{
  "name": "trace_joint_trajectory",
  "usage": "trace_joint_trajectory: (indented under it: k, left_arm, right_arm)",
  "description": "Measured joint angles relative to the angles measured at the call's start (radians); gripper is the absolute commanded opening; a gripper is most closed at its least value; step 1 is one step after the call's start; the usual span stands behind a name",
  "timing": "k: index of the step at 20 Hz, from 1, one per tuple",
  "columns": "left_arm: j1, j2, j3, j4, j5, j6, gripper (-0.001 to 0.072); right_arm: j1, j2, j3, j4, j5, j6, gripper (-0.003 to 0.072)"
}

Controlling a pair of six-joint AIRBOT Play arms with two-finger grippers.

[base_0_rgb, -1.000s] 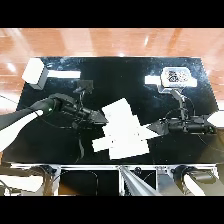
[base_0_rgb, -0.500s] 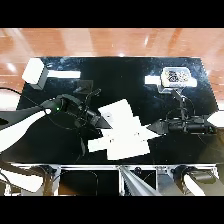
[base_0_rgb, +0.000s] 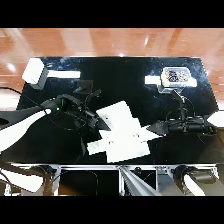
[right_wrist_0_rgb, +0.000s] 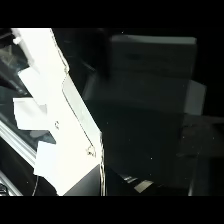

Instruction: Fold the box and place the chain.

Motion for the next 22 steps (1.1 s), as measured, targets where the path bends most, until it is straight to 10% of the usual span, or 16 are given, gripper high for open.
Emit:
trace_joint_trajectory:
  k: [4,8,9,10,11,22]
  left_arm:
    - [0.0,0.0,0.0,0.014,-0.001,0.026,0.0056]
    - [0.0,0.0,0.0,0.015,0.011,0.044,0.0021]
    - [0.0,0.0,0.0,0.016,0.014,0.048,0.0021]
    - [0.0,0.0,0.0,0.02,0.02,0.05,0.002]
    - [0.0,0.0,0.003,0.026,0.018,0.055,0.002]
    - [-0.06,0.056,0.233,0.342,-0.089,0.048,0.0016]
  right_arm:
    - [0.0,0.0,0.0,-0.002,0.0,0.024,0.0036]
    - [0.0,0.0,0.0,-0.003,-0.005,0.04,0.0038]
    - [0.0,0.0,0.0,-0.003,-0.007,0.041,0.0177]
    - [0.0,0.0,0.0,-0.002,-0.015,0.044,0.0639]
    - [0.0,0.0,0.0,-0.001,-0.023,0.044,0.072]
    - [-0.116,0.0,0.246,-0.405,-0.02,0.047,0.072]
